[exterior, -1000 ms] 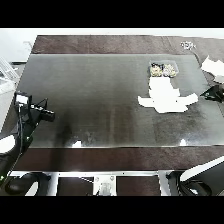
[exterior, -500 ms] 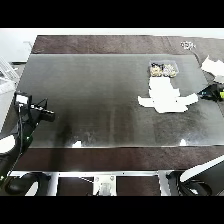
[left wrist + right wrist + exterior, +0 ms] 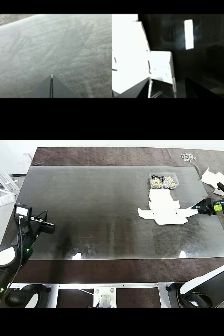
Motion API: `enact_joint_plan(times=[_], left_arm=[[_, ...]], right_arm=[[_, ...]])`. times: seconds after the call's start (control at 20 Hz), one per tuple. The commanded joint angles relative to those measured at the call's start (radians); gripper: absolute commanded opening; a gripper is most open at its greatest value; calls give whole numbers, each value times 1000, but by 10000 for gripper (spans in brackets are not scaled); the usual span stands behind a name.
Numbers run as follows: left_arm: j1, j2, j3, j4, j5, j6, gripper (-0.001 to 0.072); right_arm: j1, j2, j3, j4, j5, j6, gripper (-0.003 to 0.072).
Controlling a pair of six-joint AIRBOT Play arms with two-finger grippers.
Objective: Fold the box and place the chain.
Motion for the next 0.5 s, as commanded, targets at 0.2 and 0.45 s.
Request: enact_joint_plan(times=[0.2, 0.45], left_arm=[[1, 0, 0, 0, 0, 0, 23], [1, 0, 0, 0, 0, 0, 23]], right_arm=[[21, -2, -73, 4, 31, -55, 511], [51, -2, -77, 22, 31, -78, 438]])
